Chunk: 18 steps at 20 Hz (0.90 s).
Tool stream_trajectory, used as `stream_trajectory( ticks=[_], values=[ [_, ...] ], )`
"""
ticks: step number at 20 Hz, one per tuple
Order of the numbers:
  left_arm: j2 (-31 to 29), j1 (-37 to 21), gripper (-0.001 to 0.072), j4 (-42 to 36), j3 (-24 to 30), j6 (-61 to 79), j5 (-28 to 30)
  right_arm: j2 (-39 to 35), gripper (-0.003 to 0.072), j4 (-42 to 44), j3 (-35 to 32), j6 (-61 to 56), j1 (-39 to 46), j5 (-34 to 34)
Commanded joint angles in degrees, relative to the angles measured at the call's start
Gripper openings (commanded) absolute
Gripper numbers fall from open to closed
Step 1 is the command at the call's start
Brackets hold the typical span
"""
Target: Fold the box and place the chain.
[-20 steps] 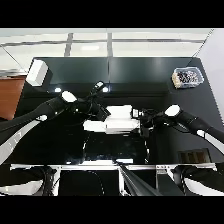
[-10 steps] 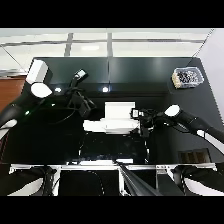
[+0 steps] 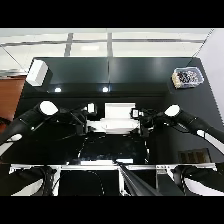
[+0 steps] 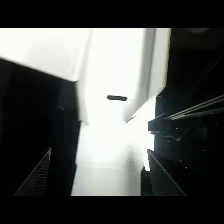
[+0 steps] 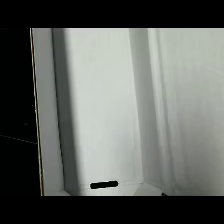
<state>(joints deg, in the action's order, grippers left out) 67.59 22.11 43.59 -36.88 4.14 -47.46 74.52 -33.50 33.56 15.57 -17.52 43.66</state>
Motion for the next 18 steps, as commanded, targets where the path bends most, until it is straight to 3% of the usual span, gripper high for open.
stream_trajectory(
  ticks=[1,8,9,10,14,18],
  values=[
    [3.28,2.29,0.071,-5.09,0.61,6.64,2.86,0.02,0.019,0.02,0.04,-0.02,0.0,0.02],
    [6.75,2.32,0.0684,-10.8,0.5,7.89,2.21,0.02,0.0189,0.02,0.04,-0.02,0.0,0.02],
    [6.82,2.43,0.064,-11.54,0.5,7.89,2.19,0.02,0.019,0.02,0.04,-0.02,0.0,0.02],
    [6.82,2.67,0.053,-11.54,0.42,7.89,2.19,0.02,0.019,0.02,0.04,-0.02,0.0,0.02],
    [7.41,2.69,0.0274,-11.63,-0.57,7.87,0.87,0.02,0.019,0.02,0.04,-0.02,0.0,0.02],
    [8.92,2.71,0.0273,-14.36,-1.62,7.87,-0.5,0.02,0.019,0.0,0.04,-0.02,0.0,0.02]
  ],
)
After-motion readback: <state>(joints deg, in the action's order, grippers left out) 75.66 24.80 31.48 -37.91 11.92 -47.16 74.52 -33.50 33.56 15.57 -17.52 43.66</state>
